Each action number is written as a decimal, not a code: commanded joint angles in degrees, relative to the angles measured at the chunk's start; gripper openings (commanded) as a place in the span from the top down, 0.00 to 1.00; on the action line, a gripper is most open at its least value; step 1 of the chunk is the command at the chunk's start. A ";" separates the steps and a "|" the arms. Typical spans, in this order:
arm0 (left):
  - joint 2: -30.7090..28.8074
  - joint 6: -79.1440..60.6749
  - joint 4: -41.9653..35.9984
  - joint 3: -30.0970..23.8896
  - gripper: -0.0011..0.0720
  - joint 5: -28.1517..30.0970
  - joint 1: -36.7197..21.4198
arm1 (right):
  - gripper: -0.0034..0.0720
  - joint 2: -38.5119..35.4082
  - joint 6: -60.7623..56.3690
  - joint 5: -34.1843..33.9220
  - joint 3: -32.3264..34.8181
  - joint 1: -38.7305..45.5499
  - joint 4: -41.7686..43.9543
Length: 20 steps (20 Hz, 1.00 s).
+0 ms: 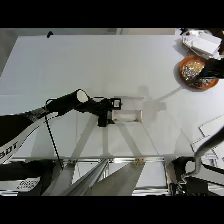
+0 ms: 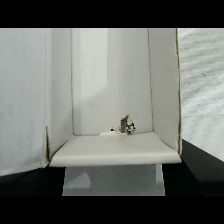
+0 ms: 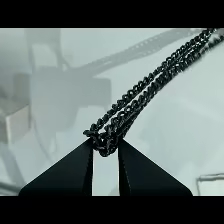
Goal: Fold the box and place the chain.
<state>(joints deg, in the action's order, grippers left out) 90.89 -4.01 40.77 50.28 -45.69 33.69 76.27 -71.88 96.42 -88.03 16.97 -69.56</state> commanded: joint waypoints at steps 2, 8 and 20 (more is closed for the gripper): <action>0.00 0.00 0.02 -0.02 0.80 0.00 -0.02 | 0.94 -4.72 -0.35 4.46 0.92 -6.27 1.09; 0.00 -0.02 0.02 -0.02 0.80 0.02 -0.02 | 0.94 -11.02 -3.30 5.03 1.62 -14.56 1.07; 0.00 -0.02 0.02 -0.02 0.80 0.00 -0.02 | 0.94 -18.10 -8.98 -6.75 19.45 -33.66 1.09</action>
